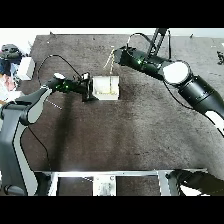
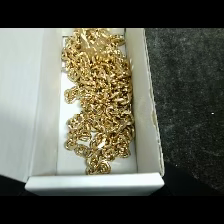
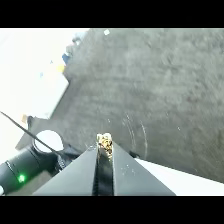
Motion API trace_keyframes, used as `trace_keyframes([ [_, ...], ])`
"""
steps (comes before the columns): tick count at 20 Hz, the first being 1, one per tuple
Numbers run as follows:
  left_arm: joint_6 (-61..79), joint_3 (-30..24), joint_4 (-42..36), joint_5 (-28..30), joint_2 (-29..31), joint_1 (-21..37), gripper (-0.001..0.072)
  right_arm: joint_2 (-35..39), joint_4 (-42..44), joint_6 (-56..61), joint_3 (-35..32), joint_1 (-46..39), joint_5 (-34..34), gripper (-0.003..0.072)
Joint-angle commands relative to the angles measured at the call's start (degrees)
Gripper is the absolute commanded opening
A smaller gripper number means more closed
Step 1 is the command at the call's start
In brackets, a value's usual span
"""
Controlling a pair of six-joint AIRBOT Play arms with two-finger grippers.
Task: Fold the box and place the chain.
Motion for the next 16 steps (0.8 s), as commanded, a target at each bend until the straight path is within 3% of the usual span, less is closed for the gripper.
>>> trace_keyframes([
  [1,0.02,0.02,0.00,0.02,-0.02,0.00,0.0288,-2.10,-0.13,0.02,0.02,1.44,-2.49,0.0011],
  [7,0.02,0.02,0.00,0.02,-0.02,0.00,0.0288,-11.37,-0.66,0.02,-0.02,1.38,1.86,0.0012],
  [12,0.02,0.02,0.00,0.02,-0.02,0.00,0.0288,-13.97,-2.12,0.02,-0.22,0.92,1.81,0.0039],
  [13,0.02,0.02,0.00,0.02,-0.02,0.00,0.0288,-14.14,-3.28,0.00,-0.22,0.66,1.90,0.0304],
  [14,0.02,0.02,0.00,0.00,-0.02,0.00,0.0288,-14.12,-5.14,0.00,-0.20,0.44,1.86,0.0477],
  [16,0.02,0.02,0.00,0.02,-0.02,0.00,0.0288,-13.77,-9.16,0.00,-0.09,-0.66,2.12,0.0464],
])
